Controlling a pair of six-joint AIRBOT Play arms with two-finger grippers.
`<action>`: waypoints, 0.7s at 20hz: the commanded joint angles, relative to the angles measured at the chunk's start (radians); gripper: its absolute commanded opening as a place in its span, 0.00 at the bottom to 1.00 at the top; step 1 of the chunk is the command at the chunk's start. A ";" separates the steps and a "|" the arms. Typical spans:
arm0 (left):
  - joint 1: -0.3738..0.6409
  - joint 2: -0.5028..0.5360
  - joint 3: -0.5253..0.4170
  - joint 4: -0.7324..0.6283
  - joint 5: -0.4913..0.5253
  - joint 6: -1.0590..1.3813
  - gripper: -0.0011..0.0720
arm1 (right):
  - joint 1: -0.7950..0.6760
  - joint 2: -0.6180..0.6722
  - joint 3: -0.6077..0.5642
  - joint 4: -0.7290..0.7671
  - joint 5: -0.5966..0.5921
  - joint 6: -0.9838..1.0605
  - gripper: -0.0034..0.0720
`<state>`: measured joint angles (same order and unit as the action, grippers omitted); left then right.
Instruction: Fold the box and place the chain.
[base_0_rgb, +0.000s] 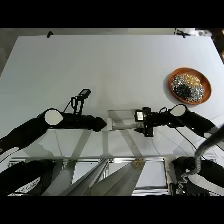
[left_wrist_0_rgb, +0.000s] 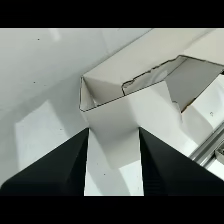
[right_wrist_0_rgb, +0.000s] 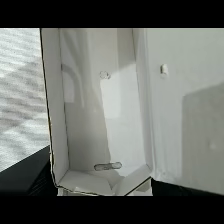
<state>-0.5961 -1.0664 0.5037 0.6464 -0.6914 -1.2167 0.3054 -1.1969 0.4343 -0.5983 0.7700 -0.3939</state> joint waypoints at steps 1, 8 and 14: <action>-0.010 0.000 0.001 -0.006 -0.014 0.000 0.59 | 0.000 0.000 0.000 0.000 0.000 0.000 0.59; -0.029 -0.014 0.020 -0.006 0.000 -0.003 0.72 | 0.000 0.000 0.000 0.000 0.000 0.000 0.59; -0.069 -0.119 0.103 -0.002 -0.004 -0.023 0.72 | 0.000 0.000 0.000 0.000 0.000 0.000 0.59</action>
<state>-0.6464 -1.1442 0.5659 0.6422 -0.6971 -1.2293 0.3054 -1.1969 0.4343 -0.5983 0.7700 -0.3939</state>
